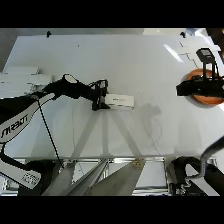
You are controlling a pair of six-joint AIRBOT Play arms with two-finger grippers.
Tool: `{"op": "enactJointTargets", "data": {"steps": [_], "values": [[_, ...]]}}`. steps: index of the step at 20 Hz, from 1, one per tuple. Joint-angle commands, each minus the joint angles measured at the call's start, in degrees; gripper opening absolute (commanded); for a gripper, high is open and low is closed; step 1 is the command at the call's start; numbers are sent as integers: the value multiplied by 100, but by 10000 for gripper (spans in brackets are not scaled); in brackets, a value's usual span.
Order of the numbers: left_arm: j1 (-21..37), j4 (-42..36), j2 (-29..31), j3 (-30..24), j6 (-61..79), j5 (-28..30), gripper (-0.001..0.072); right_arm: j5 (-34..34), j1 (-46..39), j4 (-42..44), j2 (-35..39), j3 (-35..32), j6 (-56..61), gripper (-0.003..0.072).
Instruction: Fold the box and place the chain.
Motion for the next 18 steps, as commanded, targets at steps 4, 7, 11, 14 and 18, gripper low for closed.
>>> {"op": "enactJointTargets", "data": {"steps": [4,7,11,14,18], "values": [[-2,0,-4,-2,-15,17,211,-33,-11,-181,7,7,66,12],[2,0,20,-2,-15,-9,9,-33,-11,-181,7,7,66,12],[4,-118,273,-2,-376,-46,2,-33,-11,-181,7,7,66,12],[48,-153,734,-2,-885,133,2,-31,-11,-181,7,7,66,12],[227,-153,1554,-2,-1563,570,2,-33,-11,-181,7,7,66,12]]}}
